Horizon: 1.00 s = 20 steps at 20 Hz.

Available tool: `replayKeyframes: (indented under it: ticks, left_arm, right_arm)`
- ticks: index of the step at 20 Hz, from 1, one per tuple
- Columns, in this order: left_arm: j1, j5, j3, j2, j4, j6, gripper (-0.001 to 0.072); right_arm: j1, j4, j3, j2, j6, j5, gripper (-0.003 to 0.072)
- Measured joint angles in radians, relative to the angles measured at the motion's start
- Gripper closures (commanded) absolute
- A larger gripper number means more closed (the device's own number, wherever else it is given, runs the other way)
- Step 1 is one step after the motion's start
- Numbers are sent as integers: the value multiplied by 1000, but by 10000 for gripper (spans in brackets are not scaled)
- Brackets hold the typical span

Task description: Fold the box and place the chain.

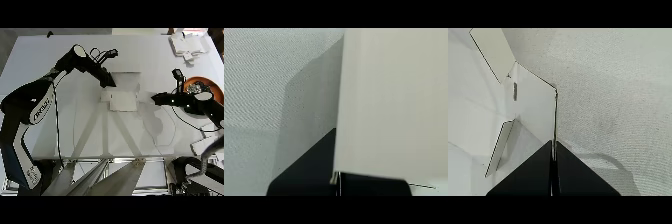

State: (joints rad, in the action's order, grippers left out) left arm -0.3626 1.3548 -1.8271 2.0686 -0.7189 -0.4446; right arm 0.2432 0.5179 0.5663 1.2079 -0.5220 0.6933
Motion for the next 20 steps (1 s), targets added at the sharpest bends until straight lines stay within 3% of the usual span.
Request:
replayKeyframes:
  ticks: [2, 3, 10, 16, 20]
  left_arm:
    - [0, 0, 0, 0, -7, -2, 700]
    - [1, 2, 0, 0, -6, -1, 703]
    - [0, 64, 0, -50, -40, -31, 707]
    - [-3, 139, 9, -208, -98, -77, 710]
    - [-8, 151, 133, -330, -32, -28, 710]
  right_arm:
    - [0, 0, 0, 0, 0, 0, 375]
    - [0, -1, 0, 0, 0, 1, 340]
    - [0, -2, 14, -79, 0, 52, 342]
    - [0, 54, 23, -261, -22, -47, 347]
    - [0, 163, 24, -346, -87, -126, 347]
